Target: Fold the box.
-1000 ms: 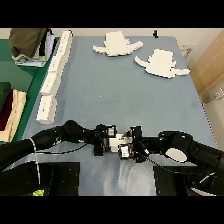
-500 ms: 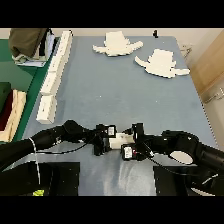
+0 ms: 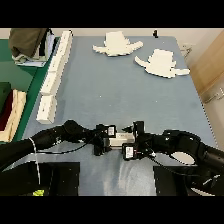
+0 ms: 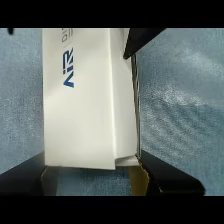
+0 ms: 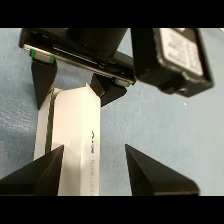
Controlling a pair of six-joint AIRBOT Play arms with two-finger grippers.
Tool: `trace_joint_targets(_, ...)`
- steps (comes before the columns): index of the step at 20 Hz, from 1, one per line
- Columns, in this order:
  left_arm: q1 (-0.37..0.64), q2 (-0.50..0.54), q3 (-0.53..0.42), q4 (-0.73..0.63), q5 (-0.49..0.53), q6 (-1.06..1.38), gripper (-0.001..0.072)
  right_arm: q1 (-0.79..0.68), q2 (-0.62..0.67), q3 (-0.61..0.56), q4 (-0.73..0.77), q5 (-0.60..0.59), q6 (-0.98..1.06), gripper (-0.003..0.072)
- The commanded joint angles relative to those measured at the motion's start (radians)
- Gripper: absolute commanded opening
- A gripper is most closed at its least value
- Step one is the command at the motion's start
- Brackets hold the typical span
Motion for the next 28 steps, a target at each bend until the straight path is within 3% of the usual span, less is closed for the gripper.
trace_joint_targets(1,0.000,0.000,0.001,0.000,0.000,0.000,0.0537,0.001,0.001,0.004,-0.018,-0.013,0.003,0.0511)
trace_joint_targets(3,0.000,0.000,0.001,0.000,0.000,0.000,0.0537,0.001,-0.002,0.003,-0.018,-0.011,0.012,0.0509)
trace_joint_targets(5,0.000,0.000,0.001,0.000,0.000,0.000,0.0537,0.001,-0.018,0.003,-0.018,0.002,0.024,0.0423)
trace_joint_targets(11,0.000,0.000,0.001,0.000,0.000,0.000,0.0537,0.002,-0.058,0.003,0.048,0.034,0.045,0.0398)
trace_joint_targets(16,0.000,0.000,0.001,0.000,0.000,0.000,0.0537,0.009,-0.058,0.003,0.089,0.101,0.045,0.0399)
trace_joint_targets(28,0.000,0.000,0.001,0.000,0.000,0.000,0.0537,0.009,0.005,0.004,0.093,0.083,0.047,0.0406)
